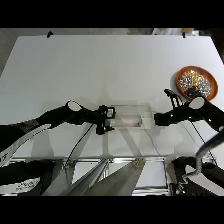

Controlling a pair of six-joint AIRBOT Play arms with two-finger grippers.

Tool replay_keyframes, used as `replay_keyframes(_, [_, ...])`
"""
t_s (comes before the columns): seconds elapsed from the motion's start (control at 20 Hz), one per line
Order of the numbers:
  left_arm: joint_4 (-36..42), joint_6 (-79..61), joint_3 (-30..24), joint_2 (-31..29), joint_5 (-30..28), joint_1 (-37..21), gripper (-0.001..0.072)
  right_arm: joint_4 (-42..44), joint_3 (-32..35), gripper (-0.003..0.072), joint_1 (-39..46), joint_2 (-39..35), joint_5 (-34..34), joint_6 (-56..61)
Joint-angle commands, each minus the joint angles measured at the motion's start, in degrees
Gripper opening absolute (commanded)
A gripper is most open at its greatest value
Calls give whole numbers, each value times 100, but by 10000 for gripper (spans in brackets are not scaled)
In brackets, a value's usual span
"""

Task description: Fold the box and place the chain.

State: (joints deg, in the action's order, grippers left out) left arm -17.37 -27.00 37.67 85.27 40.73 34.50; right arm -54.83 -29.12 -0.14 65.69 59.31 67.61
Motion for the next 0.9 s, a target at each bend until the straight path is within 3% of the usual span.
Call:
replay_keyframes(0.0, [-2, 2, -2, 0, -2, 0, 256, 387, 35, 19, -98, 111, 44, -214])
replay_keyframes(0.15, [-2, 0, -2, 0, 0, 0, 256, 719, 35, 21, -98, 96, 302, -505])
replay_keyframes(0.4, [-2, 0, -2, 0, 2, 0, 256, 901, 35, 186, -98, -245, 439, -643])
replay_keyframes(0.65, [-2, 2, -2, 0, 2, 0, 256, 1036, 35, 204, -101, -717, 435, -645])
replay_keyframes(0.75, [-2, 0, -2, 0, 2, 0, 256, 1051, 35, 282, -243, -772, 393, -645])
replay_keyframes(0.85, [-2, 0, -2, 0, 0, 0, 256, 1049, 35, 293, -505, -772, 232, -640])
